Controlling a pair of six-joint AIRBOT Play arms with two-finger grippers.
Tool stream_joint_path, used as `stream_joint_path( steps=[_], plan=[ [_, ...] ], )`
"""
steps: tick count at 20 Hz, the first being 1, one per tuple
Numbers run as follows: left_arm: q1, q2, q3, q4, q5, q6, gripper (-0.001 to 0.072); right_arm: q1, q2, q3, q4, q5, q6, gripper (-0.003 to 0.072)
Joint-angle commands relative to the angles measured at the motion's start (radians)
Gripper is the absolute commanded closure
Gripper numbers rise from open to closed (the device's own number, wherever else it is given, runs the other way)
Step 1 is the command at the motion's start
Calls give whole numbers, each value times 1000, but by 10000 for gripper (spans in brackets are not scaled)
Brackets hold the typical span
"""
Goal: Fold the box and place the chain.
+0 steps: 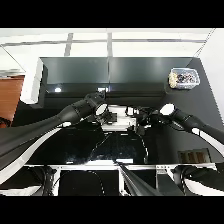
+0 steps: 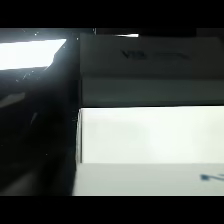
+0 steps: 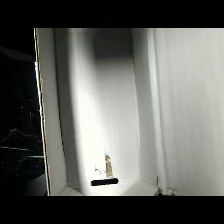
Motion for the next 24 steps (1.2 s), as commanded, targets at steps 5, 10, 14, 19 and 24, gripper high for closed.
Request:
stream_joint_path(
  steps=[5, 10, 14, 19, 24],
  plan=[
    [14, -3, 1, -25, 6, 5, 685, 1, 0, 0, 0, 0, 0, 216],
    [14, -3, 1, -26, 6, 5, 685, 1, 0, 0, 0, -6, -16, 217],
    [14, -3, 1, -26, 6, 5, 685, 3, 0, 0, 8, -4, -16, 216],
    [14, -3, 1, -25, 5, 5, 685, 2, 0, 1, 46, -3, -15, 190],
    [14, -3, 1, -18, -21, 22, 686, -2, 124, 1, -30, 22, 276, -34]
  ],
)
